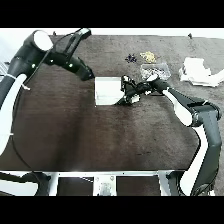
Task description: Fold the box and place the chain.
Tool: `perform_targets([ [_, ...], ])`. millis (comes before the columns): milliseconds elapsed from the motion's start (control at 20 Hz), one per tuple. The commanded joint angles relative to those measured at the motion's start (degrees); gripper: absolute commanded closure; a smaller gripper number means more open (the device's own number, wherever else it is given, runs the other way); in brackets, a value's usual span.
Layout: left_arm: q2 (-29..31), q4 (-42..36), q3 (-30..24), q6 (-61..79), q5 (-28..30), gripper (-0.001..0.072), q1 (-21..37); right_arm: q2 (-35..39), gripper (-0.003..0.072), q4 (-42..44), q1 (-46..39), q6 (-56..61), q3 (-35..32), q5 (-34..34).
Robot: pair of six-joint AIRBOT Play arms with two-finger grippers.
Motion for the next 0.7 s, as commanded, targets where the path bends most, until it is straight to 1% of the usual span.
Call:
perform_targets([
  [0,0.63,-10.84,-10.21,21.68,5.99,0.0212,5.42,-0.02,0.0289,0.00,0.00,0.00,0.00,0.00],
  [50,0.63,-10.64,-12.59,24.41,9.46,0.0212,5.68,-0.02,0.0290,0.00,0.00,0.00,0.00,0.00],
  [100,0.63,-9.57,-14.12,25.90,13.29,0.0212,5.66,-0.02,0.0289,0.00,0.00,0.00,0.00,0.00],
  [150,0.63,-8.70,-14.84,27.04,15.65,0.0212,5.66,-0.02,0.0290,0.00,0.00,0.00,0.00,0.00],
  [250,0.76,-9.18,-14.78,26.77,16.39,0.0212,5.66,-0.02,0.0290,0.00,0.00,0.00,0.00,0.00],
  [300,0.70,-10.34,-14.78,26.18,14.99,0.0214,5.66,-0.02,0.0290,0.00,0.02,0.00,0.00,0.00],
  [350,0.26,-11.13,-14.84,30.88,13.46,0.0212,5.66,-0.02,0.0289,0.00,0.00,0.00,0.00,0.00],
  [400,-0.81,-13.35,-14.82,39.65,9.53,0.0212,5.79,-0.02,0.0289,0.00,0.00,0.00,0.00,0.00],
  [450,-2.19,-16.28,-14.82,45.44,5.79,0.0212,6.23,-0.02,0.0289,0.00,0.00,0.00,0.00,0.00],
  [500,-3.80,-18.95,-14.82,47.80,3.04,0.0211,6.80,-0.02,0.0289,0.00,0.02,0.00,0.00,0.02],
  [550,-5.44,-19.89,-14.82,49.68,0.94,0.0211,7.30,-0.02,0.0289,0.00,0.00,0.00,0.00,0.00],
  [650,-8.70,-21.40,-14.80,53.31,-1.29,0.0210,8.61,-0.02,0.0289,0.00,0.00,0.00,0.00,0.00],
])
